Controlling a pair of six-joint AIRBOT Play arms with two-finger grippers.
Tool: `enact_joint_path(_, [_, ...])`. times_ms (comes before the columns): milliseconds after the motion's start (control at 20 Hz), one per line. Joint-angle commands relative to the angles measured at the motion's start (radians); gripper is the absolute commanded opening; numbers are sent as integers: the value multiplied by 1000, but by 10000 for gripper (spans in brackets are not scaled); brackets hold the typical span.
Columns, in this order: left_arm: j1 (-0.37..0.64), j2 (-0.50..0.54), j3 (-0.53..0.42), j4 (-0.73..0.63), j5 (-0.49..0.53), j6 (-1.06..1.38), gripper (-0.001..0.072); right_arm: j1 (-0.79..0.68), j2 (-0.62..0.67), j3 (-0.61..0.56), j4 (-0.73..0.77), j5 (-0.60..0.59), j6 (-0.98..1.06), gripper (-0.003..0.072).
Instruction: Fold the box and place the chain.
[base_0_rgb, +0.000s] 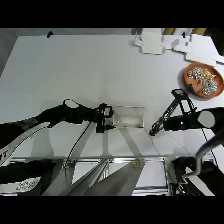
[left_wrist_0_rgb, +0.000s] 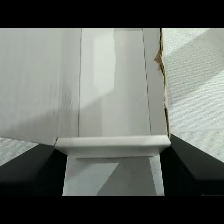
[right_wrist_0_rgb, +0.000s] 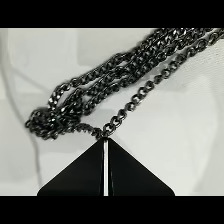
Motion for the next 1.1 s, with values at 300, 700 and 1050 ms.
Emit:
enact_joint_path(300, [0, 0, 0, 0, 0, 0, 136, 2, 83, 251, 577, 111, -242, 21])
enact_joint_path(700, [0, 0, 0, 0, 0, 0, 136, 227, 56, 279, 656, -42, -266, 21])
enact_joint_path(1050, [0, 0, 0, 0, 0, 0, 136, 374, -80, 279, 499, -150, -208, 22])
